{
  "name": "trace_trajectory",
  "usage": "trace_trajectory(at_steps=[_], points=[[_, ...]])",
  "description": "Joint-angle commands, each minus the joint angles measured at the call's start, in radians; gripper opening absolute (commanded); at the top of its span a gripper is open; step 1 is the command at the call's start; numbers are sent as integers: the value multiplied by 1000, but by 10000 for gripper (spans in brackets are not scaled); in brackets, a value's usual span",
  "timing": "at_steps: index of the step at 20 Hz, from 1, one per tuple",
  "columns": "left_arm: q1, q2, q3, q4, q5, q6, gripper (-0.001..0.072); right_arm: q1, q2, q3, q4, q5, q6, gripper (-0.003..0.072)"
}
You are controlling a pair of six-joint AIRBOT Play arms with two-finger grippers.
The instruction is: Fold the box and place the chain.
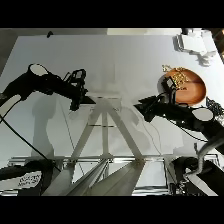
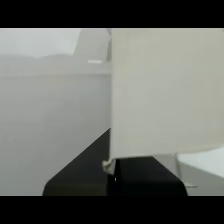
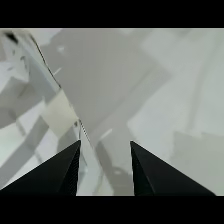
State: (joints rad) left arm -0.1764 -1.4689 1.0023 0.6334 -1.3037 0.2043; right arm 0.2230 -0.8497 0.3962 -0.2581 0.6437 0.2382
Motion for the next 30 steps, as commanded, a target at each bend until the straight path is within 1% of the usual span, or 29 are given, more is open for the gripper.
trace_trajectory(at_steps=[1,3,6,8,13,18,26,28,30], points=[[-1,-58,-14,-32,45,25,5,-1,17,1,-2,-85,0,353],[-1,-110,-14,-88,66,71,5,-1,17,1,-3,-117,0,353],[-1,-175,-14,-208,103,147,6,-1,17,1,-3,-152,0,352],[-2,-199,-14,-238,116,204,6,-1,17,1,-3,-167,0,352],[-21,-205,-14,-145,142,203,6,-1,16,1,-3,-170,0,351],[-35,-205,-14,-142,169,204,7,-1,16,1,-3,-171,0,351],[-37,-205,-14,-143,170,201,8,-1,16,1,-3,-168,-1,350],[-37,-205,-14,-143,171,195,8,-1,16,1,-13,-133,-10,350],[-37,-205,-14,-143,171,195,8,-1,16,1,-63,-50,-51,353]])
